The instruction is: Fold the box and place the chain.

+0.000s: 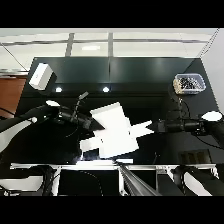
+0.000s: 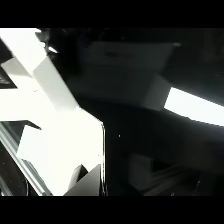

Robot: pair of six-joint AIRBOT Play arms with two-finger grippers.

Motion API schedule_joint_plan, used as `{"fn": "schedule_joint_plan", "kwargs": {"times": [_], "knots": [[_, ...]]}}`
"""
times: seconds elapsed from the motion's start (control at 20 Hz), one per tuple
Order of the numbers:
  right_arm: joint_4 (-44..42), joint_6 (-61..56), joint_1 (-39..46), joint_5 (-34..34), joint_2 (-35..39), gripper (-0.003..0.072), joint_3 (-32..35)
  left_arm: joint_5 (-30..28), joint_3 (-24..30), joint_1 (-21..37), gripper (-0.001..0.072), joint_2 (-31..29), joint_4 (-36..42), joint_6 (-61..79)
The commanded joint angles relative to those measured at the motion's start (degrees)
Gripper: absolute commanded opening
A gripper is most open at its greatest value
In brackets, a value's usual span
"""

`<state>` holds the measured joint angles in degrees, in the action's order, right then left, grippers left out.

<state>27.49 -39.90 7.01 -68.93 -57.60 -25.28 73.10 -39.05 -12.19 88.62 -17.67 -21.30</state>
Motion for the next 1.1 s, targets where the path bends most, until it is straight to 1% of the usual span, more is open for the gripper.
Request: {"fn": "schedule_joint_plan", "kwargs": {"times": [0.0,0.1,0.15,0.2,0.25,0.3,0.35,0.4,0.45,0.5,0.6,0.65,0.8,0.9,0.95,1.05], "knots": [[0.0,-0.42,-0.04,-0.04,0.02,0.0007,0.02,3.17,-2.36,-0.22,0.036,1.7,-6.34,2.62],[0.02,-0.83,-0.04,-0.15,0.02,0.0007,0.02,3.74,-2.36,-0.22,0.035,1.7,-6.36,3.39],[0.02,-0.83,-0.04,-0.2,0.02,0.0007,0.02,3.74,-2.36,-0.22,0.0325,1.7,-6.36,3.98],[0.02,-0.81,-0.07,-0.15,0.02,0.0007,0.02,3.65,-2.38,-0.22,0.0217,1.7,-6.36,4.94],[0.04,-0.81,-0.04,-0.13,0.02,0.0007,0.02,3.52,-2.43,-0.22,0.0131,1.7,-6.29,5.49],[0.07,-0.81,-0.07,-0.15,0.02,0.0007,0.02,3.39,-2.43,-0.22,0.0088,1.7,-6.23,5.97],[0.24,-0.81,-0.07,-0.15,0.02,0.0007,0.02,3.39,-2.43,-0.22,0.0082,1.7,-6.01,6.4],[0.31,-0.81,-0.04,-0.15,0.02,0.0007,0.04,3.39,-2.43,-0.22,0.0045,1.7,-5.7,6.47],[0.31,-0.79,-0.07,-0.22,0.02,0.0009,0.02,3.45,-2.43,-0.22,0.0025,1.7,-5.57,7.1],[0.42,-0.81,-0.04,-0.31,0.02,0.0036,0.0,3.45,-2.43,-0.26,0.0024,1.68,-5.55,7.58],[-1.79,-1.88,-0.04,-2.23,0.02,0.0497,-0.28,3.5,-2.89,-0.22,0.0023,1.64,-5.9,8.07],[-1.79,-1.84,0.0,-4.22,0.02,0.0608,-1.53,3.76,-3.78,-0.22,0.0023,1.55,-6.21,8.04],[4.42,-1.86,0.02,-7.04,0.02,0.0607,-9.51,3.8,-7.39,-1.57,0.0019,-0.76,-8.52,8.04],[8.55,-1.86,-0.04,-9.57,0.02,0.0601,-14.51,2.49,-8.09,-4.46,0.0018,-5.09,-9.35,8.04],[9.84,-1.81,-0.07,-10.25,0.02,0.06,-16.02,0.81,-7.93,-6.29,0.0018,-7.82,-10.19,8.07],[12.46,-0.24,-0.07,-9.68,0.02,0.0601,-17.27,-6.91,-6.78,-10.62,0.0019,-13.42,-14.45,8.66]]}}
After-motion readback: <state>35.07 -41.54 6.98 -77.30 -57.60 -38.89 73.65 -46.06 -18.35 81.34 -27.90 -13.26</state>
